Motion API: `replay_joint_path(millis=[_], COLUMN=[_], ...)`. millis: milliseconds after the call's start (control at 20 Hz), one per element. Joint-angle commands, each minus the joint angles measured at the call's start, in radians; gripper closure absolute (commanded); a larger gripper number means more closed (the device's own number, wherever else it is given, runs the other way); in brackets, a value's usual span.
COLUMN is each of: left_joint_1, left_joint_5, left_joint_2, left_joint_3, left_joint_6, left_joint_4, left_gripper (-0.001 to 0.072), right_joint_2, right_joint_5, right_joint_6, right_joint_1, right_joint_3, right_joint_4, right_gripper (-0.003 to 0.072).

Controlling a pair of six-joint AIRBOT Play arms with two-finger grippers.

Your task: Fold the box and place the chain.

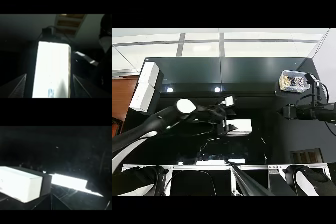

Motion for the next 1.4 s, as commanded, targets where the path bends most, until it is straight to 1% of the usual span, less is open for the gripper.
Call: replay_joint_path(millis=[0, 100, 200, 350, 400, 600, 950, 1150, 1250, 1350], left_joint_1=[-0.053, -0.06, -0.065, -0.068, -0.068, -0.068, -0.068, -0.076, -0.104, -0.142], left_joint_5=[0.008, -0.045, -0.047, -0.057, -0.064, -0.123, -0.164, -0.204, -0.203, -0.2], left_joint_2=[-0.147, -0.181, -0.183, -0.183, -0.183, -0.183, -0.183, -0.183, -0.184, -0.188], left_joint_3=[0.126, 0.169, 0.181, 0.193, 0.194, 0.198, 0.216, 0.241, 0.241, 0.241], left_joint_6=[-0.143, -0.162, -0.18, -0.316, -0.335, -0.336, -0.334, -0.338, -0.354, -0.411], left_joint_4=[0.025, 0.031, 0.058, 0.206, 0.222, 0.227, 0.285, 0.372, 0.429, 0.523], left_gripper=[-0.0005, -0.0006, -0.0006, -0.0005, -0.0005, -0.0005, -0.0005, -0.0005, -0.0005, -0.0005], right_joint_2=[0.0, 0.0, 0.0, 0.0, 0.0, 0.0, 0.0, 0.0, 0.0, 0.0], right_joint_5=[-0.019, -0.02, -0.024, -0.037, -0.043, -0.047, -0.046, -0.046, -0.046, -0.046], right_joint_6=[-0.013, -0.013, -0.017, -0.02, -0.02, -0.02, -0.02, -0.02, -0.019, -0.019], right_joint_1=[-0.002, -0.002, -0.002, -0.002, -0.002, -0.002, -0.002, -0.002, -0.002, -0.002], right_joint_3=[-0.039, -0.041, -0.041, -0.041, -0.041, -0.041, -0.041, -0.041, -0.041, -0.041], right_joint_4=[-0.015, -0.03, -0.03, -0.03, -0.03, -0.03, -0.03, -0.03, -0.029, -0.029], right_gripper=[0.067, 0.067, 0.067, 0.067, 0.067, 0.067, 0.067, 0.067, 0.067, 0.067])
